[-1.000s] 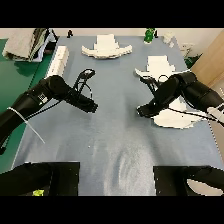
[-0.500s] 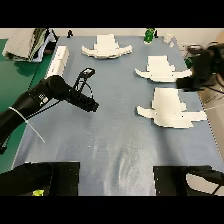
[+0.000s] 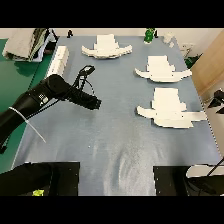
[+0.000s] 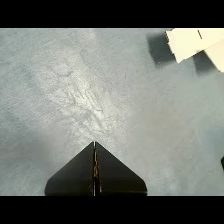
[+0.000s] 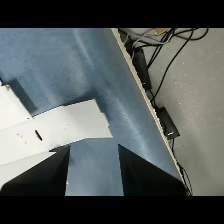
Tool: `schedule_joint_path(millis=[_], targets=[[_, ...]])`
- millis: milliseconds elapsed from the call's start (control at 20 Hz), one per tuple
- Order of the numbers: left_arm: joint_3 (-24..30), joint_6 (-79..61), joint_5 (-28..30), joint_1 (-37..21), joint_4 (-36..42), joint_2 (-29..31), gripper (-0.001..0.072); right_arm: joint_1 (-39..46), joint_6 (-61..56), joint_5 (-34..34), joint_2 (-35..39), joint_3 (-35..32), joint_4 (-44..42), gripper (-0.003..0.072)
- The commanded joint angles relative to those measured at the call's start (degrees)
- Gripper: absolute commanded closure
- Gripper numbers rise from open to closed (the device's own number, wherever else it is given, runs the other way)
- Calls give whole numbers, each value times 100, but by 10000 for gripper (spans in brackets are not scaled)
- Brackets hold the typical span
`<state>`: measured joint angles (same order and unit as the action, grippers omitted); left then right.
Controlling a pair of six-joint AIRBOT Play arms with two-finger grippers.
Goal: Fold the box.
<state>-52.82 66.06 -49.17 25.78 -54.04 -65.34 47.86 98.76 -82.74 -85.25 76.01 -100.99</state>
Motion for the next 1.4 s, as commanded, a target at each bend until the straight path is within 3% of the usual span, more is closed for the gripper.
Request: schedule_joint_path(millis=[0, 350, 450, 600, 650, 750, 850, 900, 950, 1300, 1350], targets=[[2, -2, 28, -7, 70, -2, 692, 544, 1040, -26, -658, 20, -894, 228], [2, -2, 35, -7, 138, -2, 692, 577, 1635, -295, -1429, 249, -1161, 229], [2, -2, 42, -7, 136, -4, 692, 577, 1727, -426, -1515, 247, -1414, 287], [2, -2, 57, -4, 160, -2, 692, 570, 1993, -850, -1563, 247, -2105, 296], [2, -2, 57, -4, 181, -2, 692, 570, 2074, -986, -1563, 247, -2299, 377], [2, -2, 57, -4, 184, -2, 692, 485, 2090, -1161, -1561, 229, -2446, 412], [2, -2, 57, -4, 212, -2, 692, 308, 2090, -1207, -1563, 140, -2439, 539], [2, -2, 59, -4, 278, -4, 692, 192, 2092, -1217, -1563, 79, -2435, 545], [2, -2, 61, -4, 328, -4, 692, 59, 2092, -1211, -1563, 37, -2435, 660], [-4, -24, 74, -20, 608, -2, 689, -1751, 1458, -957, -1314, -76, -2566, 686], [-28, -48, -13, -42, 610, -2, 496, -2096, 1451, -892, -1174, -227, -2549, 686]])
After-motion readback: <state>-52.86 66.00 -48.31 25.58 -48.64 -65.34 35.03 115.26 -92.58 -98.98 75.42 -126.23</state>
